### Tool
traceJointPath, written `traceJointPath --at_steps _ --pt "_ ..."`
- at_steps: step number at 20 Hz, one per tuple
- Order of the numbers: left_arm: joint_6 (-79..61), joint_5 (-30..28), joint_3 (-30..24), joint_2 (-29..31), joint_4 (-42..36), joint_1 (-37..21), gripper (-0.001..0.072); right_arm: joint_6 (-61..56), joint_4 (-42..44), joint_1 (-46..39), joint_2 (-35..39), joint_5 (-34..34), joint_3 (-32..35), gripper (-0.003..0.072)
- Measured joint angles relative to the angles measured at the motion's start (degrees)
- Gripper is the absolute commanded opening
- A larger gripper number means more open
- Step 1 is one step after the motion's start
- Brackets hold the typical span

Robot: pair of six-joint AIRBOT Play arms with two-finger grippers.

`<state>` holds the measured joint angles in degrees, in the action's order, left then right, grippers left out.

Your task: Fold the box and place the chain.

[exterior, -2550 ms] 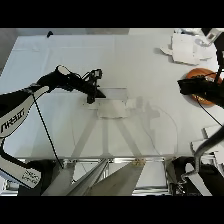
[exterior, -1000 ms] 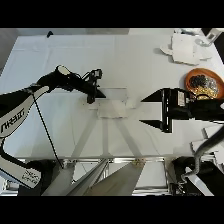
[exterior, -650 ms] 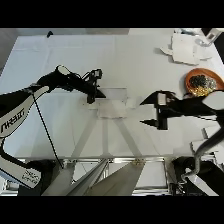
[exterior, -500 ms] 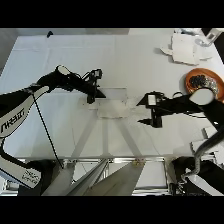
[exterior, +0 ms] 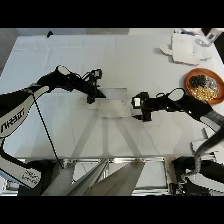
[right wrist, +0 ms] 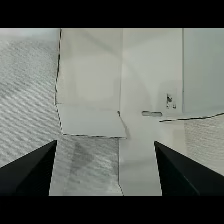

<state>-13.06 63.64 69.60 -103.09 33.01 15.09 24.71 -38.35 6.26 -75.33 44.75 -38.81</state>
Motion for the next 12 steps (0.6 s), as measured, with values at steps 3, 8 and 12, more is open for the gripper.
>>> traceJointPath --at_steps 3,8,12 --pt "0.02 0.00 0.00 0.00 0.00 0.00 0.0013 2.73 3.50 0.04 -2.89 -0.68 0.02 0.0686" --pt "0.02 0.00 0.00 0.00 0.00 0.00 0.0013 5.73 12.04 0.07 -4.70 -1.25 0.00 0.0686" --pt "0.00 0.00 0.00 0.00 0.02 -0.02 0.0013 4.15 14.99 0.07 -5.05 -1.46 0.00 0.0686"
